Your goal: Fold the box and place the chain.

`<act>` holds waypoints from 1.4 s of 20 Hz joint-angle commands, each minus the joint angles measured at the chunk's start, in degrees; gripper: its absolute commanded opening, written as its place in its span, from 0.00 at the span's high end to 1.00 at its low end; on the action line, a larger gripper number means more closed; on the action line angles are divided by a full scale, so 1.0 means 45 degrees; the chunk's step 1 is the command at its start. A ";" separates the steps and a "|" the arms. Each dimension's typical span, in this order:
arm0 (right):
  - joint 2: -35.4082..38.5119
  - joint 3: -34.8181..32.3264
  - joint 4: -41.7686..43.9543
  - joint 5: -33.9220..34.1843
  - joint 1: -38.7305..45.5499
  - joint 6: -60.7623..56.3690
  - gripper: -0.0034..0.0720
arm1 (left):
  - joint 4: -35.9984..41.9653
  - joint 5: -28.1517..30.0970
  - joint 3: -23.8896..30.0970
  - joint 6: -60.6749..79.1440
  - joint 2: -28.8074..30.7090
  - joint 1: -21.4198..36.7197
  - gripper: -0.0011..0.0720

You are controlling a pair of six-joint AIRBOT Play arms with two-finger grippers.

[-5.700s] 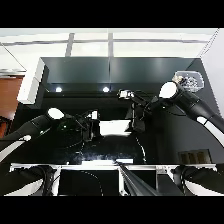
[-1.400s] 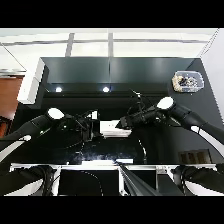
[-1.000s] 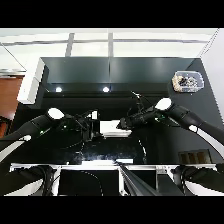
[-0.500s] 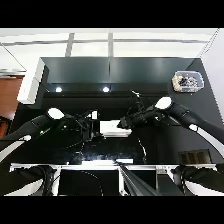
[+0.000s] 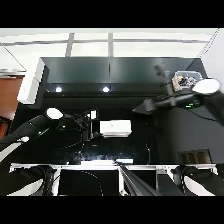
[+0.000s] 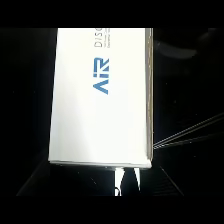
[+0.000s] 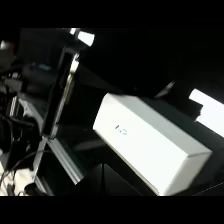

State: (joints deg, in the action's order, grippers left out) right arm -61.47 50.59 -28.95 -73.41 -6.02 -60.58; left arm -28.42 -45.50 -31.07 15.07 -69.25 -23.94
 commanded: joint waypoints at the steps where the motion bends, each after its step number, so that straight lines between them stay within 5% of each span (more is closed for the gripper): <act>1: 0.1783 0.0092 -0.0826 -0.0806 0.2336 -0.0262 0.94 | -0.1501 -0.0238 -0.0015 -0.2045 0.1010 0.0029 0.01; 7: 0.2307 0.0092 -0.1248 -0.1151 0.4211 -0.0253 0.94 | -0.2574 -0.1481 -0.0811 -0.4430 0.1953 -0.0374 0.01; 18: 0.2307 0.0092 -0.1248 -0.1073 0.4303 -0.0253 0.94 | -0.1088 0.0078 -0.3497 -0.6878 -0.0918 -0.2919 0.01; 28: 0.2307 0.0092 -0.1248 -0.0787 0.4303 -0.0243 0.94 | -0.2327 -0.0160 -0.3672 -0.6878 -0.1506 -0.3002 0.01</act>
State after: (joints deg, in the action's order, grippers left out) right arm -51.11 50.94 -34.57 -77.67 13.32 -61.69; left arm -36.93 -45.58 -47.44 -15.75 -75.70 -37.34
